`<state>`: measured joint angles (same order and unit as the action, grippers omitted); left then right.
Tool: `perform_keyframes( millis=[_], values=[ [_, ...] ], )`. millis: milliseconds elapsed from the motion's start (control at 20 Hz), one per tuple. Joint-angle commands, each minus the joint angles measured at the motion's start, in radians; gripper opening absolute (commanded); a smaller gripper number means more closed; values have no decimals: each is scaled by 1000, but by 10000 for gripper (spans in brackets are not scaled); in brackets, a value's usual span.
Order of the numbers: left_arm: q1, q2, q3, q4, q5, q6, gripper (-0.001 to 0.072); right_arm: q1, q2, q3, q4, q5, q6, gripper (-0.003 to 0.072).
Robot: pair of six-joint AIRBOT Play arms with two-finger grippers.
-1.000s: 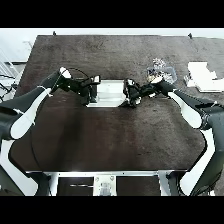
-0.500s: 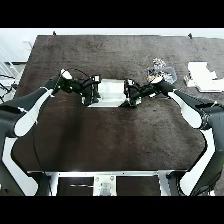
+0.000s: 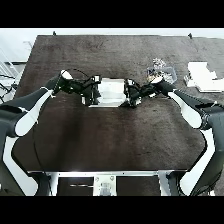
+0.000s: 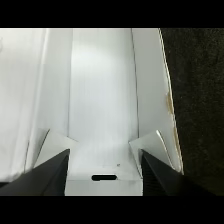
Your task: Fold the box and place the chain.
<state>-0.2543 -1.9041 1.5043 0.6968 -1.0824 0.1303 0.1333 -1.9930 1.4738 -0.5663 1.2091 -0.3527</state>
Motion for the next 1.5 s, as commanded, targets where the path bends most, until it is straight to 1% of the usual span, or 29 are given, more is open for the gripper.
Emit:
perform_keyframes(
  millis=[0,50,100,450,500,550,600,650,750,800,850,950,1000,1050,1100,1300,1450],
  values=[
    [-1,-1,0,-2,-3,2,547,1,0,0,1,0,0,525],
    [-1,-1,0,-2,-5,2,552,1,0,0,1,0,0,525],
    [-1,-1,0,-2,-9,2,623,1,0,0,1,0,0,525],
    [1,0,0,0,-10,-3,613,1,0,0,1,0,0,525],
    [2,0,0,5,-11,-8,582,1,0,0,1,0,0,525],
    [3,0,0,12,-11,-20,406,1,0,0,1,0,0,525],
    [3,0,0,23,-15,-24,314,1,0,0,1,0,0,525],
    [3,0,0,29,-22,-25,290,1,0,0,1,0,0,525],
    [3,0,0,30,-36,-25,290,1,0,0,1,0,0,525],
    [3,0,0,31,-47,-25,277,1,0,0,1,0,0,525],
    [3,0,0,37,-60,-25,155,1,0,0,1,0,0,525],
    [3,0,0,57,-80,-35,102,1,0,0,1,0,0,525],
    [3,0,0,64,-85,-45,49,1,0,0,1,0,0,525],
    [3,0,0,67,-88,-48,48,1,0,0,1,0,0,525],
    [3,0,0,67,-87,-51,18,1,0,0,1,0,0,525],
    [7,10,0,66,-86,-52,17,1,0,0,1,0,0,525],
    [37,20,0,59,-89,-78,17,1,0,0,1,0,0,525]
  ],
)
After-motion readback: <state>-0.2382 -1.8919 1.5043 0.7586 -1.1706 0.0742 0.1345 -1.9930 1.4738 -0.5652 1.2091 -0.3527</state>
